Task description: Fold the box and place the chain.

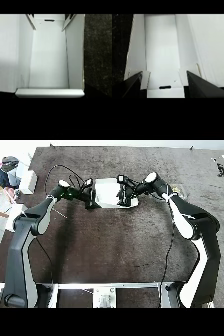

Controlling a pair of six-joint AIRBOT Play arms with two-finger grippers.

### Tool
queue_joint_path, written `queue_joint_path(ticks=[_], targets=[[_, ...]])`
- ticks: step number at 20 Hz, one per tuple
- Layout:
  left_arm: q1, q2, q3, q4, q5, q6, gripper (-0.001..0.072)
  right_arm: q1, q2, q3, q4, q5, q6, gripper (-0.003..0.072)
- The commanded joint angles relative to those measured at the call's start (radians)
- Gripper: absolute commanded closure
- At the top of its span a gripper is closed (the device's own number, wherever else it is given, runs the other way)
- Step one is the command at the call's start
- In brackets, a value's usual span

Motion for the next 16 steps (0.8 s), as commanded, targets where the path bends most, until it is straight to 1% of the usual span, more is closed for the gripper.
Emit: queue_joint_path(ticks=[1,2,3,4,5,6,7,11,14,16], targets=[[0.001,-0.001,0.000,0.003,0.002,0.000,0.0228,-0.002,-0.001,0.000,-0.025,0.002,0.002,-0.0029],[0.001,-0.001,0.000,0.003,0.002,0.000,0.0228,-0.002,-0.001,0.000,-0.025,0.002,0.002,-0.0028],[0.001,-0.001,0.000,0.003,0.002,0.000,0.0228,-0.003,0.000,0.000,-0.026,0.002,0.005,0.0053],[0.001,-0.001,0.000,0.003,0.003,0.000,0.0228,-0.006,0.003,0.000,-0.028,0.003,0.026,0.0308],[0.001,-0.001,0.000,0.003,0.003,-0.001,0.0228,-0.010,0.010,0.000,-0.044,0.006,0.063,0.0462],[0.001,-0.001,0.000,0.003,0.003,-0.001,0.0228,-0.013,0.021,0.001,-0.076,0.006,0.126,0.0600],[0.001,-0.001,0.000,0.003,0.003,-0.001,0.0228,-0.018,0.034,0.001,-0.109,0.008,0.192,0.0657],[0.001,-0.001,0.000,0.003,0.004,0.000,0.0228,-0.064,0.111,0.001,-0.220,0.039,0.534,0.0657],[0.001,-0.001,0.000,0.003,0.004,-0.001,0.0228,-0.130,0.172,0.001,-0.227,0.078,0.797,0.0657],[0.001,-0.001,0.000,0.003,0.004,0.000,0.0228,-0.183,0.184,0.000,-0.226,0.122,0.966,0.0657]])
